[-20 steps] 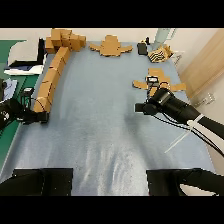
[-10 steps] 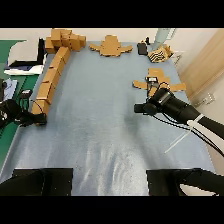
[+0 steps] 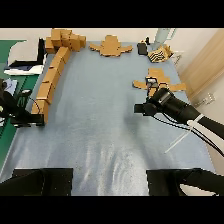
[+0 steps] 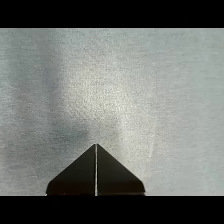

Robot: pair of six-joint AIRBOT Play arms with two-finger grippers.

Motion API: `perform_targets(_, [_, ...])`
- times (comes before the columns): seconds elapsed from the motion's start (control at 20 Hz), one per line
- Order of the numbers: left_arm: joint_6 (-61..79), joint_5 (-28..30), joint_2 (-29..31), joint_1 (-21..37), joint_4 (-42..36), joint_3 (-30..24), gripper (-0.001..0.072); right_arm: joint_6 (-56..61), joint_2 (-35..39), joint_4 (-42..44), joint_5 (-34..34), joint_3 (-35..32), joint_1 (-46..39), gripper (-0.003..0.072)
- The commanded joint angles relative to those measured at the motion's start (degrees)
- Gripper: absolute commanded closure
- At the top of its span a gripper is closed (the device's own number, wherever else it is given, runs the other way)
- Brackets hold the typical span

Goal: Fold the box.

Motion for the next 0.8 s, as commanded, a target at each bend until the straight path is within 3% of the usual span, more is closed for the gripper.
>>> perform_targets(0.0, [-2.9, -16.9, 0.0, 0.0, 0.7, 6.5, 0.0, -0.2, 0.0, 0.6, 0.0, 0.0, 0.0, 0.0683])
perform_targets(0.05, [-4.4, -20.0, 0.0, 0.0, 0.4, 7.7, 0.0002, -0.7, 0.0, 1.0, 0.0, 0.0, 0.0, 0.0683])
perform_targets(0.1, [-6.8, -22.4, 0.0, 0.0, -0.3, 8.4, 0.0247, -2.0, 0.0, 2.1, 0.1, 0.0, 0.0, 0.0683])
perform_targets(0.15, [-6.4, -23.7, 0.0, -0.1, -2.0, 8.7, 0.0704, -3.3, 0.0, 3.5, 0.2, 0.0, 0.0, 0.0682])
perform_targets(0.25, [-3.6, -23.6, 0.5, -0.6, -10.8, 8.8, 0.0697, -6.3, 0.0, 7.6, 1.0, 0.0, 0.0, 0.0683])
perform_targets(0.35, [-3.1, -21.6, 1.3, -5.2, -16.6, 9.4, 0.0699, -10.0, -0.7, 12.3, 1.7, 1.2, 0.0, 0.0683])
perform_targets(0.55, [-9.7, -12.6, -1.1, -23.2, -16.1, 15.6, 0.0699, -15.1, -5.8, 18.2, 0.6, 9.3, 0.0, 0.0682])
perform_targets(0.75, [-10.2, -11.3, -11.9, -37.1, -16.3, 27.0, 0.0699, -17.7, -14.0, 21.5, -5.4, 20.2, 0.0, 0.0682])
